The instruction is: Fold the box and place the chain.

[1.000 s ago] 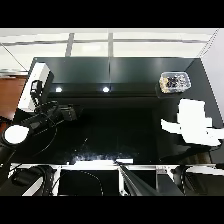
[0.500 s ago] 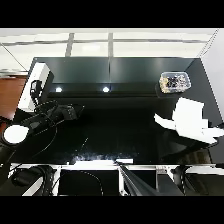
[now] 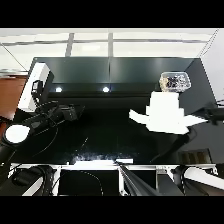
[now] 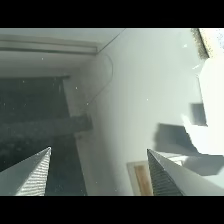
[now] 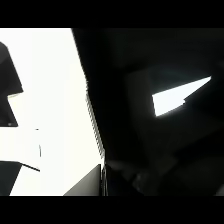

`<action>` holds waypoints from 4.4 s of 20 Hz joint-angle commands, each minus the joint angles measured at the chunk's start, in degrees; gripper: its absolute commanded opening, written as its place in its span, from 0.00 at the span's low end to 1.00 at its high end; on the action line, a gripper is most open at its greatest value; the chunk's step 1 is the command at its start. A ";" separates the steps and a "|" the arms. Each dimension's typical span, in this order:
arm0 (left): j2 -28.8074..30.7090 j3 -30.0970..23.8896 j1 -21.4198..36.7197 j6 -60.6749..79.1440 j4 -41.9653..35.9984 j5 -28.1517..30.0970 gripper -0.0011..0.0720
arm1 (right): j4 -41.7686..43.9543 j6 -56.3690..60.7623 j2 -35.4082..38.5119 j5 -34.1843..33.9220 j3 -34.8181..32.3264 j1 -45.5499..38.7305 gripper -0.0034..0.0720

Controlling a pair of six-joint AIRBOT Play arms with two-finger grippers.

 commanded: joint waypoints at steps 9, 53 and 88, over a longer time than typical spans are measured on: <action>-10.56 0.07 -2.27 -0.37 -1.77 -1.22 0.98 | 14.91 -11.04 28.72 -28.46 -23.06 44.44 0.06; -33.70 11.98 -17.70 95.41 -21.38 -9.40 0.05 | -10.54 -28.65 35.45 -15.56 -19.06 51.19 0.85; -36.17 9.66 -17.68 93.83 -14.56 -8.59 0.05 | -3.30 -43.17 23.28 -30.14 -28.72 76.67 0.85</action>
